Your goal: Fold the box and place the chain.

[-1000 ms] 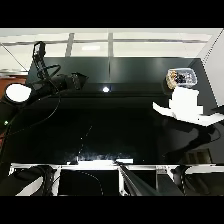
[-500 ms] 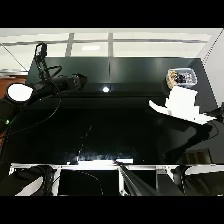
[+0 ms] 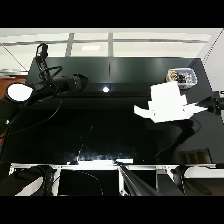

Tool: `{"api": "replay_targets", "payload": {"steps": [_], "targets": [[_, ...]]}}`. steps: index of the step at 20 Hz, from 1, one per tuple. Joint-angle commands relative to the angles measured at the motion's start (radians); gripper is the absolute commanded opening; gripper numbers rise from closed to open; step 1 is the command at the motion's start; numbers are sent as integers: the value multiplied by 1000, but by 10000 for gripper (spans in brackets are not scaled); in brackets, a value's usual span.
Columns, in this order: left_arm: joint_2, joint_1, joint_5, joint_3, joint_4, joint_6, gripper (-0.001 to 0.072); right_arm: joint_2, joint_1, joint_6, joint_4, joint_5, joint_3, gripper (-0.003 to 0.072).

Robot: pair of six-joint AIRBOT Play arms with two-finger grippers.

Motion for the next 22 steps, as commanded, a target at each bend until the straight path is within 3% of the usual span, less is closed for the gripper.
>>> {"api": "replay_targets", "payload": {"steps": [1, 6, 11, 19, 22], "targets": [[-1, -5, -69, 0, -7, 5, 714, 173, 161, -4, 81, -100, -114, 45], [-6, 0, -145, -6, -4, 3, 713, 526, 461, 6, 86, -335, -327, 45], [-55, 11, -327, -11, -4, -3, 706, 852, 632, -19, 86, -578, -584, 45], [-157, 114, -528, -34, -14, 68, 706, 895, 765, -27, 85, -686, -788, 45], [-209, 111, -546, -54, -110, 135, 707, 895, 827, -28, 103, -694, -808, 45]]}}
